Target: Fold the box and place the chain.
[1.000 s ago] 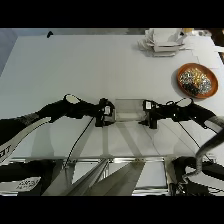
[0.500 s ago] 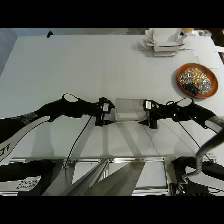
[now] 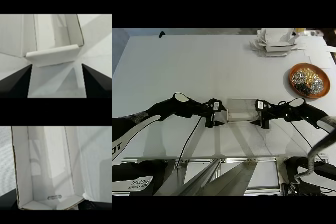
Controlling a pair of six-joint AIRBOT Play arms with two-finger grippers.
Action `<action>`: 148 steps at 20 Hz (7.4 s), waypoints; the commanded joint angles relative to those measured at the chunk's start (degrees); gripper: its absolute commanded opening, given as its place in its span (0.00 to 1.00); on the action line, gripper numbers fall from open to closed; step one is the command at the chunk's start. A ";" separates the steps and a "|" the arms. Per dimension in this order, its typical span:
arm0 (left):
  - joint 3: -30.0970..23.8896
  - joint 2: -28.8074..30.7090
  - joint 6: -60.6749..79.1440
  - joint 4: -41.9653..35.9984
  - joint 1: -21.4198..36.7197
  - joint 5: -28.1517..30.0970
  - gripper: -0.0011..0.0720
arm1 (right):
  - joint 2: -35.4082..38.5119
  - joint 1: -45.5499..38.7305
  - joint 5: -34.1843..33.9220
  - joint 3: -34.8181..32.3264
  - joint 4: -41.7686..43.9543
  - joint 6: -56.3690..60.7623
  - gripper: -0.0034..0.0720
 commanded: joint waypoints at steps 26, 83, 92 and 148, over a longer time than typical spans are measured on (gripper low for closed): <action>0.22 -1.40 -4.55 -4.90 -5.42 7.52 0.96 | -0.02 0.04 0.07 0.00 0.00 0.00 0.77; 0.22 -1.38 -3.82 -5.05 -5.79 10.47 0.04 | 26.14 0.00 8.85 0.00 -27.87 33.55 0.94; 0.22 -1.38 -3.85 -5.05 -5.79 10.47 0.04 | 32.52 0.02 9.20 -0.02 -6.21 28.55 0.07; 0.22 -1.38 -3.87 -5.05 -5.79 10.43 0.04 | 25.70 10.80 -3.30 1.73 -42.53 40.76 0.49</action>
